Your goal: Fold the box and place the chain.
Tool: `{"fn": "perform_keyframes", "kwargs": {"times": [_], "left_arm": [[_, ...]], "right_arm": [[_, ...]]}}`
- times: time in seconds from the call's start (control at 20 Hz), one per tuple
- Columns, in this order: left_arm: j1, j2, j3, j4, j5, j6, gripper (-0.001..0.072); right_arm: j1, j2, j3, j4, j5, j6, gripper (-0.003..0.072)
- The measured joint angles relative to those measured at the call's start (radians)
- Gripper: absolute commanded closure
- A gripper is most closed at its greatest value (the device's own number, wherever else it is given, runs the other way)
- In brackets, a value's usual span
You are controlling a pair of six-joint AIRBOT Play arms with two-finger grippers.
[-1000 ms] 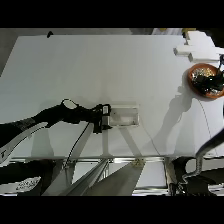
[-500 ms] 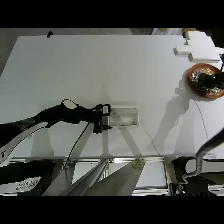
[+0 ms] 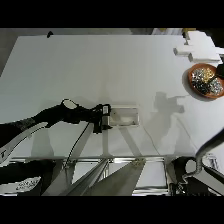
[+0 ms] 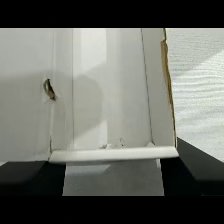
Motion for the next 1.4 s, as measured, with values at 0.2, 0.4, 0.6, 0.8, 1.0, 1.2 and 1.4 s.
{"fn": "perform_keyframes", "kwargs": {"times": [0.2, 0.4, 0.6, 0.8, 1.0, 1.2, 1.4], "left_arm": [[0.000, 0.000, 0.000, 0.000, 0.000, 0.000, 0.0574], [0.000, 0.000, 0.000, 0.000, 0.000, 0.000, 0.0574], [0.000, 0.000, 0.000, 0.000, 0.000, 0.000, 0.0574], [0.000, 0.000, 0.000, 0.000, 0.000, 0.000, 0.0574], [0.000, 0.000, 0.000, 0.000, 0.000, 0.000, 0.0574], [0.000, 0.000, 0.000, 0.000, 0.000, 0.000, 0.0574], [0.000, 0.000, 0.000, 0.000, 0.000, 0.000, 0.0574]], "right_arm": [[0.010, 0.172, 0.000, 0.138, 0.115, -0.043, 0.0668], [0.100, 0.321, -0.001, 0.231, 0.229, -0.062, 0.0668], [0.266, 0.440, -0.002, 0.290, 0.326, -0.053, 0.0668], [0.446, 0.520, -0.003, 0.355, 0.372, -0.013, 0.0668], [0.614, 0.546, -0.036, 0.418, 0.334, 0.014, 0.0668], [0.784, 0.545, -0.157, 0.438, 0.187, 0.010, 0.0668], [0.909, 0.504, -0.302, 0.394, 0.038, 0.005, 0.0668]]}}
